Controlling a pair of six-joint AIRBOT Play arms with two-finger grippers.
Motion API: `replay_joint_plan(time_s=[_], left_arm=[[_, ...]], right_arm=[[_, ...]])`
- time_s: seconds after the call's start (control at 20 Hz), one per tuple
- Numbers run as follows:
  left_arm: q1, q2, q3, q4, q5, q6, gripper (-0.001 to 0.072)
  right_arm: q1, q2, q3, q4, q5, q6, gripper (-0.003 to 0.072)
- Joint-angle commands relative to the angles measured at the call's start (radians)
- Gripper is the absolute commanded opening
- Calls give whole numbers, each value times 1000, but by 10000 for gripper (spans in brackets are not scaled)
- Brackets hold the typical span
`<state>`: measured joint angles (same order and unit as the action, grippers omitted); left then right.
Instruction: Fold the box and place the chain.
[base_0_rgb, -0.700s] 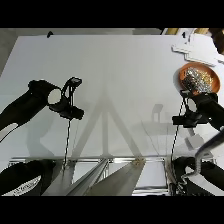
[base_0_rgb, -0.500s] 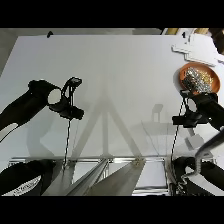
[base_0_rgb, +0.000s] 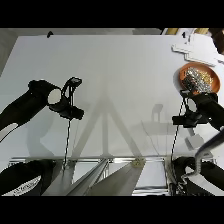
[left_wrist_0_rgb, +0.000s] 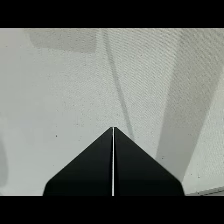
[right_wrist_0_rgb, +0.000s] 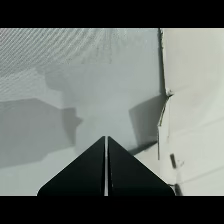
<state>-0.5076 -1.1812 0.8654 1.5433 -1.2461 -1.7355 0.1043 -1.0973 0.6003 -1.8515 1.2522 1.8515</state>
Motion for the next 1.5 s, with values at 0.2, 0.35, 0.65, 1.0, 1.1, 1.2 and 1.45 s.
replay_joint_plan(time_s=[0.2, 0.35, 0.65, 1.0, 1.1, 1.2, 1.45], left_arm=[[1, 0, 0, 0, 0, 0, 9], [1, 0, 0, 0, 0, 0, 9], [1, 0, 0, -1, 0, 0, 9], [1, 0, 0, -2, 0, 0, 9], [1, 0, 0, -2, 0, 0, 9], [1, 0, 0, -2, 0, 0, 9], [1, 0, 0, -2, 0, 0, 9]], right_arm=[[0, 0, 0, 0, -122, 2, 15], [-1, 0, 36, -54, -102, -108, 13], [-222, 0, 255, -296, -1, -353, 13], [-604, -2, 264, -188, -156, -452, 514], [-664, -5, 264, -127, -183, -508, 511], [-698, -24, 264, -126, -170, -526, 508], [-774, -122, 264, -264, -154, -544, 502]])
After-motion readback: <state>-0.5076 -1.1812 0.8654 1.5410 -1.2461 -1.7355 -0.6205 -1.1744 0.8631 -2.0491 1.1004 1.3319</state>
